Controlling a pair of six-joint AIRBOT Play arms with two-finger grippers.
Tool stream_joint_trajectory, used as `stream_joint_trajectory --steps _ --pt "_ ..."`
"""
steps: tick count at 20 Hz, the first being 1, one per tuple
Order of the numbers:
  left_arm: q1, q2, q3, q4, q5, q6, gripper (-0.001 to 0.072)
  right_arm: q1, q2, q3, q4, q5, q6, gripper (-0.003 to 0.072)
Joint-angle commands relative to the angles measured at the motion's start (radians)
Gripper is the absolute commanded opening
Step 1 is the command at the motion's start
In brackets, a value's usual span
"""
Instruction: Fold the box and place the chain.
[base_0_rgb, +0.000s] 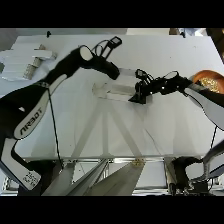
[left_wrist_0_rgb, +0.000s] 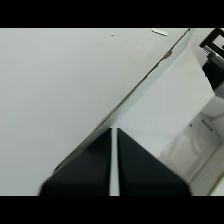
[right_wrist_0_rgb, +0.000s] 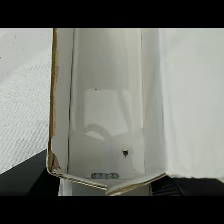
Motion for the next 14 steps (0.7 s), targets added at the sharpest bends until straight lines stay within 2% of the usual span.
stream_joint_trajectory --steps 1,2,3,5,7,9,13,14 --pt "0.072 0.074 0.001 -0.002 -0.169 0.073 0.0275 0.000 -0.001 0.000 0.000 0.000 0.000 0.0434" --pt "0.094 0.085 0.001 -0.001 -0.226 0.119 0.0386 0.000 -0.001 0.000 0.000 0.000 0.000 0.0434" --pt "0.115 0.091 0.001 0.002 -0.284 0.178 0.0425 0.000 -0.001 0.000 0.000 0.000 0.000 0.0434" --pt "0.145 0.088 0.001 0.037 -0.391 0.315 0.0423 0.000 -0.001 0.000 0.000 0.000 0.000 0.0434" --pt "0.148 0.081 0.001 0.092 -0.405 0.421 0.0425 0.000 -0.001 0.000 0.000 0.000 0.000 0.0434" --pt "0.143 0.062 -0.002 0.107 -0.415 0.584 0.0511 0.000 -0.001 0.000 0.000 0.000 0.000 0.0434" --pt "0.121 -0.009 -0.002 0.123 -0.412 0.679 0.0524 0.000 -0.001 0.000 0.000 0.000 0.000 0.0434" --pt "0.114 -0.027 -0.002 0.140 -0.409 0.679 0.0603 0.000 -0.001 0.000 0.000 0.000 0.000 0.0434"
